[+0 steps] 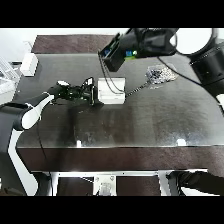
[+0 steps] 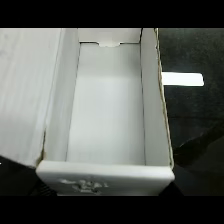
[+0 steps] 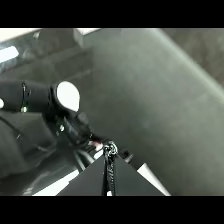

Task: Fold the box and place the chain.

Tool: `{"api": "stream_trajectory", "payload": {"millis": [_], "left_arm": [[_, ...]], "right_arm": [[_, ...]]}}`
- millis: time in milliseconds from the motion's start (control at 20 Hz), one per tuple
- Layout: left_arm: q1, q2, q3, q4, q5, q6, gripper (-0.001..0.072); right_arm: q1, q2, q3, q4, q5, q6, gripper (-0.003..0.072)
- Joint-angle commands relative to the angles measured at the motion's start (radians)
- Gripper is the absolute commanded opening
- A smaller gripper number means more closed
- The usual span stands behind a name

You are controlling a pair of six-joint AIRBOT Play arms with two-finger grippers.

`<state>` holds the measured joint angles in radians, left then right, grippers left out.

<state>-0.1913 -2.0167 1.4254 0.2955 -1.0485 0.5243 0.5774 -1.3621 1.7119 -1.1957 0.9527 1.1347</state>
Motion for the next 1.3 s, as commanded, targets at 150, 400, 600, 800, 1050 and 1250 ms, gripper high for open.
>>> {"api": "stream_trajectory", "payload": {"millis": [150,400,600,800,1050,1250], "left_arm": [[0.001,0.0,0.0,0.0,0.0,0.0,0.0393],[0.001,0.0,0.0,0.0,0.0,0.0,0.0393],[0.001,0.0,0.0,-0.001,0.0,0.0,0.0393],[0.001,0.0,0.0,0.0,0.0,0.0,0.0393],[0.001,0.0,0.0,-0.001,0.0,0.0,0.0393],[0.001,0.0,0.0,-0.001,0.0,0.0,0.0393]], "right_arm": [[-0.023,-0.008,-0.235,0.018,-0.182,0.017,0.0008],[-0.1,-0.055,-0.351,0.067,-0.28,0.017,0.0008],[-0.103,-0.14,-0.362,0.082,-0.272,0.017,0.0008],[-0.115,-0.205,-0.363,0.081,-0.262,0.016,0.003],[-0.132,-0.209,-0.36,0.079,-0.138,-0.028,0.0384],[-0.185,-0.206,-0.354,0.068,-0.129,-0.027,0.0411]]}}
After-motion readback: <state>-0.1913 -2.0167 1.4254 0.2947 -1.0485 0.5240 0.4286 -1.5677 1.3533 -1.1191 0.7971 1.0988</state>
